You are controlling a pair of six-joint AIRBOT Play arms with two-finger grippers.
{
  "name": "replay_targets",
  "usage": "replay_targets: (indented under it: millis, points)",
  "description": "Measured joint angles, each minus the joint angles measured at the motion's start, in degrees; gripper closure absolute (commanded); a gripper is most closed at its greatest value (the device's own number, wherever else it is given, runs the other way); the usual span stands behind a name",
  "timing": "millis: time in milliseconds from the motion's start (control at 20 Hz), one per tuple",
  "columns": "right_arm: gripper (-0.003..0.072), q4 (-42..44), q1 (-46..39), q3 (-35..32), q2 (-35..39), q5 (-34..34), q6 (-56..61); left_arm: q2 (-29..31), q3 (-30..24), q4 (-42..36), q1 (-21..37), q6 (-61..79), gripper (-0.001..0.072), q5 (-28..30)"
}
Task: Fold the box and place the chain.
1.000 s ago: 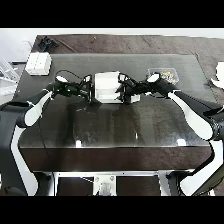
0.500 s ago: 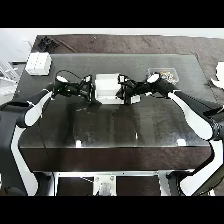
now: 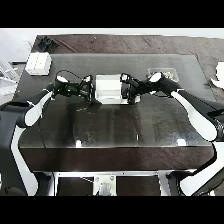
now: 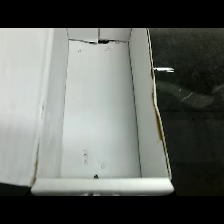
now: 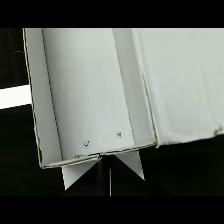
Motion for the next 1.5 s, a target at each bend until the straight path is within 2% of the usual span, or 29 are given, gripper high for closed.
replay_targets:
  millis: [200, 400, 550, 750, 1100, 1350, 1500]
  points:
    - [0.0679, -7.6, -0.2, 0.0, 4.2, 0.2, 12.7, 0.0, 0.0, 0.0, 0.0, 0.0, 0.0279, 0.0]
    - [0.0679, -16.9, -1.8, 0.0, 9.0, 1.1, 31.9, 0.0, 0.0, 0.0, 0.0, 0.0, 0.0279, 0.1]
    - [0.0678, -20.3, -5.2, -0.2, 10.9, 3.7, 43.4, 0.0, 0.0, 0.0, 0.0, 0.0, 0.0279, 0.1]
    - [0.0678, -21.3, -10.4, -2.3, 11.7, 6.7, 52.1, 0.0, 0.0, 0.0, 0.0, 0.0, 0.0280, 0.1]
    - [0.0678, -12.3, -12.3, -6.3, 7.5, 6.3, 55.8, 0.0, 0.0, 0.0, 0.0, 0.0, 0.0279, 0.1]
    - [0.0679, 2.9, -8.0, -6.5, 3.8, 5.1, 49.1, 0.0, 0.0, 0.0, 0.0, 0.0, 0.0280, 0.1]
    - [0.0679, 6.0, -4.8, -5.2, 3.1, 4.4, 46.9, 0.0, 0.0, 0.0, 0.0, 0.0, 0.0279, 0.1]
